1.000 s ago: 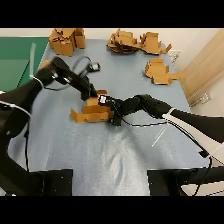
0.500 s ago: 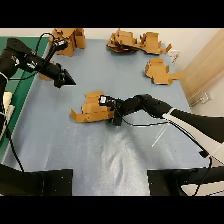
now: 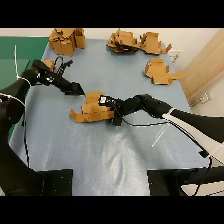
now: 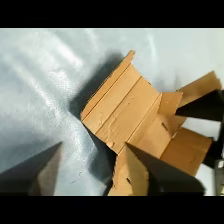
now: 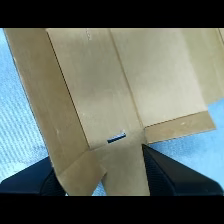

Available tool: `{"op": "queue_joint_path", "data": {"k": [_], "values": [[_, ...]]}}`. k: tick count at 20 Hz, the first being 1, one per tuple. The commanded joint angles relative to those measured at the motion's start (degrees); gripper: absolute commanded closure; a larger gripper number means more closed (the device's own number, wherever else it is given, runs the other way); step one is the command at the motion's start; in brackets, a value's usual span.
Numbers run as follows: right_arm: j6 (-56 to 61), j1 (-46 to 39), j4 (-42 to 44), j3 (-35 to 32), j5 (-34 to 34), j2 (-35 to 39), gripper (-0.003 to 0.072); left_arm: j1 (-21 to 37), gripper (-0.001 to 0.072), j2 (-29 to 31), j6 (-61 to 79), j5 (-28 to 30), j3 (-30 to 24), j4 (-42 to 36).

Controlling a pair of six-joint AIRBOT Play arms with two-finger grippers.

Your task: Fold the box.

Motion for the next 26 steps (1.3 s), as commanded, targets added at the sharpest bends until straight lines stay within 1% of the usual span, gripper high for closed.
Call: {"op": "queue_joint_path", "data": {"k": [1,2,3,8,14,18,20,21,22,23,26], "values": [[0.0,0.0,-0.2,0.0,0.0,0.0,0.0035,2.1,0.0090,-3.6,-7.5,-3.2,0.0,-6.5],[0.0,0.0,-0.2,0.0,0.0,0.0,0.0036,2.2,0.0166,-3.6,-6.4,-3.3,0.0,-8.3],[0.0,0.0,-0.2,0.0,0.0,0.0,0.0036,1.8,0.0191,-3.7,-6.2,-3.2,0.0,-9.1],[0.0,0.0,-0.4,0.0,0.0,0.0,0.0036,-1.0,0.0191,-4.7,-7.8,-3.6,0.0,-8.9],[0.0,0.0,-0.3,0.0,0.0,0.0,0.0036,-2.2,0.0192,-5.3,-8.6,-2.5,0.0,-9.9],[0.0,0.0,-0.4,0.0,0.0,0.0,0.0036,-3.2,0.0193,-5.3,-6.6,-2.4,0.0,-14.5],[0.0,0.0,-0.4,0.0,0.0,0.0,0.0036,-3.5,0.0193,-5.3,-5.8,-2.6,0.0,-14.9],[0.0,0.0,-0.4,0.0,0.0,0.0,0.0036,-3.5,0.0280,-5.3,-5.1,-2.6,0.0,-14.8],[0.0,0.0,-0.4,0.0,0.0,0.0,0.0036,-3.5,0.0500,-5.3,-3.7,-2.5,0.0,-14.9],[0.0,0.0,-0.4,0.0,0.0,0.0,0.0037,-3.5,0.0589,-5.3,-2.2,-2.6,0.0,-14.9],[0.0,0.0,-0.3,0.0,0.0,0.0,0.0037,-3.6,0.0602,-5.3,3.3,-2.8,0.0,-14.8]]}}
